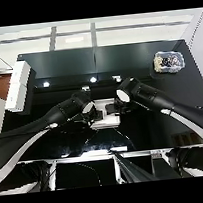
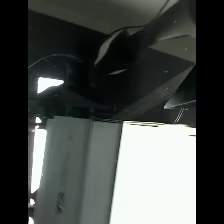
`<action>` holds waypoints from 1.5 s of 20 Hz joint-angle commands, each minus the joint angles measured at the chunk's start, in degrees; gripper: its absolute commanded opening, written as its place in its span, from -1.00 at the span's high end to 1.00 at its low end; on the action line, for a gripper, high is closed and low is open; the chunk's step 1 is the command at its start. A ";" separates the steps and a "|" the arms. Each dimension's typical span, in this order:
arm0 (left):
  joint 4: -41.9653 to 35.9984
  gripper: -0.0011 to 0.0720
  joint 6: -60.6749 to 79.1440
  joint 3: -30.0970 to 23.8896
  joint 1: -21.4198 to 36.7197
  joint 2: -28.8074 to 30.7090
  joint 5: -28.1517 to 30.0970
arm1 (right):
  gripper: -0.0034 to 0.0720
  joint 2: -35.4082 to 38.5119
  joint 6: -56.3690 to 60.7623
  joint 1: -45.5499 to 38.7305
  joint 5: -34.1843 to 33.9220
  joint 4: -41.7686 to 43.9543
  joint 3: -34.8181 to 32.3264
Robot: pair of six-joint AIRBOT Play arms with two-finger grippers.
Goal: Fold the box and place the chain.
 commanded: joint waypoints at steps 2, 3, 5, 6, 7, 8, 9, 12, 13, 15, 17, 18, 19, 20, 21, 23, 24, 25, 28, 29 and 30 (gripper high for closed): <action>-0.02 0.88 -0.07 0.02 0.04 0.00 -0.04 | 0.34 6.69 -6.40 -0.39 1.86 -1.60 0.17; -0.02 0.88 -0.07 0.02 0.04 0.00 0.04 | 0.34 8.90 -8.15 -0.85 2.86 -2.45 0.17; -0.04 0.88 -0.07 0.02 0.04 0.00 0.04 | 0.35 13.29 -10.71 -2.95 5.42 -7.39 0.17; -0.07 0.88 -0.07 0.02 0.04 0.00 0.04 | 0.34 14.88 -11.23 -4.55 6.38 -11.23 0.17; -0.07 0.88 -0.07 0.02 0.04 0.00 0.02 | 0.35 16.11 -11.65 -6.62 7.06 -15.54 0.17; -0.07 0.88 -0.07 0.02 0.04 0.00 0.02 | 0.34 16.76 -12.02 -9.64 7.17 -19.63 0.17; -0.07 0.88 -0.07 0.02 0.04 0.00 0.02 | 0.35 16.81 -12.79 -13.46 6.73 -22.53 0.13; -0.07 0.88 -0.09 0.02 0.04 0.00 0.24 | 0.37 16.20 -14.21 -27.93 -2.08 -22.77 -0.70; -0.07 0.88 -0.09 0.02 0.04 0.00 0.33 | 0.36 15.56 -14.19 -33.29 -6.36 -22.03 -0.85; -0.04 0.88 -0.09 0.02 0.04 0.00 0.42 | -0.73 13.11 -16.44 -42.84 -16.81 -16.02 -0.81; -0.07 0.88 -0.09 0.02 0.04 0.00 0.37 | -0.82 7.72 -26.58 -49.77 -21.86 -6.43 1.49; -0.07 0.88 -0.07 0.02 0.04 0.00 0.37 | -0.82 4.17 -27.08 -51.84 -21.40 -6.01 3.80; -0.11 0.88 -0.07 0.02 0.04 0.00 0.35 | -0.82 0.22 -27.06 -53.51 -19.96 -6.64 6.91; -0.09 0.88 -0.07 0.02 0.04 0.00 0.37 | -0.81 -3.45 -27.04 -54.75 -18.18 -6.56 10.12; -0.04 0.88 -0.07 0.02 0.07 0.00 0.39 | -0.80 -7.30 -26.93 -55.76 -16.24 -6.56 13.73; 0.11 0.88 -0.07 0.02 0.13 0.00 0.39 | -0.80 -14.03 -26.71 -57.16 -12.98 -6.47 20.39; 0.11 0.88 -0.07 0.02 0.11 0.00 0.37 | -0.79 -16.72 -26.40 -57.57 -12.13 -6.47 23.06; 0.09 0.88 -0.07 0.02 0.11 0.00 0.42 | -0.79 -19.12 -26.40 -57.70 -12.04 -6.54 25.55; 0.11 0.88 -0.07 0.02 0.11 0.00 0.33 | -0.56 -24.61 -26.05 -57.64 -12.59 -6.34 31.54; 0.11 0.88 -0.07 0.02 0.11 0.00 0.28 | -0.56 -25.92 -25.44 -57.64 -12.57 -6.38 32.89; 0.15 0.88 -0.07 0.02 0.11 0.00 0.20 | -0.56 -27.02 -24.48 -57.64 -12.61 -6.58 33.81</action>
